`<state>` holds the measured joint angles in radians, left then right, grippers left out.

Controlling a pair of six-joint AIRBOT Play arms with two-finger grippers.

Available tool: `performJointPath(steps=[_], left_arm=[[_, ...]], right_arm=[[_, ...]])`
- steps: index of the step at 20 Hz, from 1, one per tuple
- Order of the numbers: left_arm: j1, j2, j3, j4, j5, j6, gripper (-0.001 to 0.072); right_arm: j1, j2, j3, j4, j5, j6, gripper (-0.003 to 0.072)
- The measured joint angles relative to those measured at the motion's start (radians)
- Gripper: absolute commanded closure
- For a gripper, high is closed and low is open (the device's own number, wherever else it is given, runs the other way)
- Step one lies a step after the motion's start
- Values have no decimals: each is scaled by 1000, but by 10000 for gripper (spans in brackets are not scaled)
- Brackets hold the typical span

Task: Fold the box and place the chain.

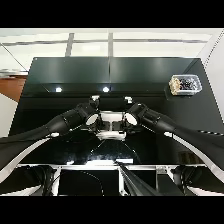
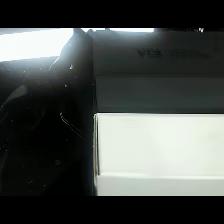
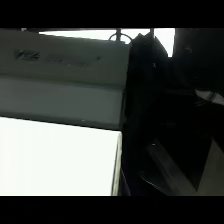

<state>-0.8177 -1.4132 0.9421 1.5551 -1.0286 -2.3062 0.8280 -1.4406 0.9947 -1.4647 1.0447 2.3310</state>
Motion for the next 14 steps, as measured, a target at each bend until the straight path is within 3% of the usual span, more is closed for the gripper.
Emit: performJointPath(steps=[9, 14], left_arm=[[0, 0, 0, 0, -2, -1, 681], [0, 0, 0, 0, -3, -2, 681]], right_arm=[[0, 50, 1, -27, 35, -44, 407], [-18, 140, 9, -31, 66, -116, 407]])
